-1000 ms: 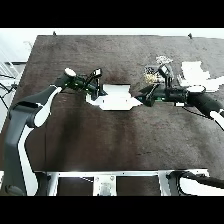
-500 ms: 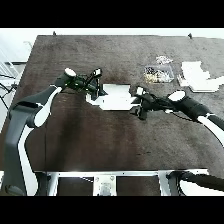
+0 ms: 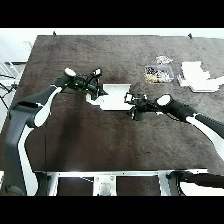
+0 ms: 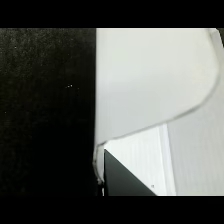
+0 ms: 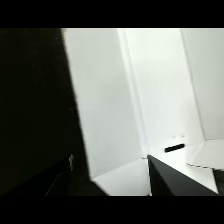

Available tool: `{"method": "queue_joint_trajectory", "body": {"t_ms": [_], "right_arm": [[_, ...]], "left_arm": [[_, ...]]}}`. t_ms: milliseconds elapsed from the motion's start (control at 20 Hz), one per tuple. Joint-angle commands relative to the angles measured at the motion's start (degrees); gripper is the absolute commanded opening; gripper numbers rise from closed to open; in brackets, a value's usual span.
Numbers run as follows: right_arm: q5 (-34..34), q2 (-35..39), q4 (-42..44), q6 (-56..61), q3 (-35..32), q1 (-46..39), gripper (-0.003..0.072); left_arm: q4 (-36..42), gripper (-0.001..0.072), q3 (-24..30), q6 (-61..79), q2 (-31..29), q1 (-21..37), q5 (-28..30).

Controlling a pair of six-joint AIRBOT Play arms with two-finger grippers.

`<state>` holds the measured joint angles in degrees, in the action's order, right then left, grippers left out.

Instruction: Fold the box and place the chain.

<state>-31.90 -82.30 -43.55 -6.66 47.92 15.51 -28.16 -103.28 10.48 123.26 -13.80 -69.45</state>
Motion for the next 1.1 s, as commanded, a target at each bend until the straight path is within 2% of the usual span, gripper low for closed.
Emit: {"method": "queue_joint_trajectory", "body": {"t_ms": [0,650,700,750,1050], "right_arm": [[4.7,-0.7,2.6,0.0,0.4,0.5,0.0551],[4.4,-0.6,5.0,-0.1,3.3,-1.3,0.0552],[4.3,-0.6,5.0,-1.0,3.3,-1.4,0.0571],[3.7,-0.6,5.2,-2.1,3.3,-1.7,0.0608],[-4.0,-1.9,6.3,-5.3,5.9,-5.0,0.0621]], "left_arm": [[0.1,0.0022,0.0,0.0,0.0,0.0,0.0],[-0.1,0.0022,0.0,0.0,0.0,0.0,0.0],[-0.1,0.0022,0.0,0.1,0.0,0.0,0.0],[-0.1,0.0022,0.0,0.1,0.0,0.0,0.0],[-0.1,0.0022,0.0,0.0,0.0,0.0,0.0]]}}
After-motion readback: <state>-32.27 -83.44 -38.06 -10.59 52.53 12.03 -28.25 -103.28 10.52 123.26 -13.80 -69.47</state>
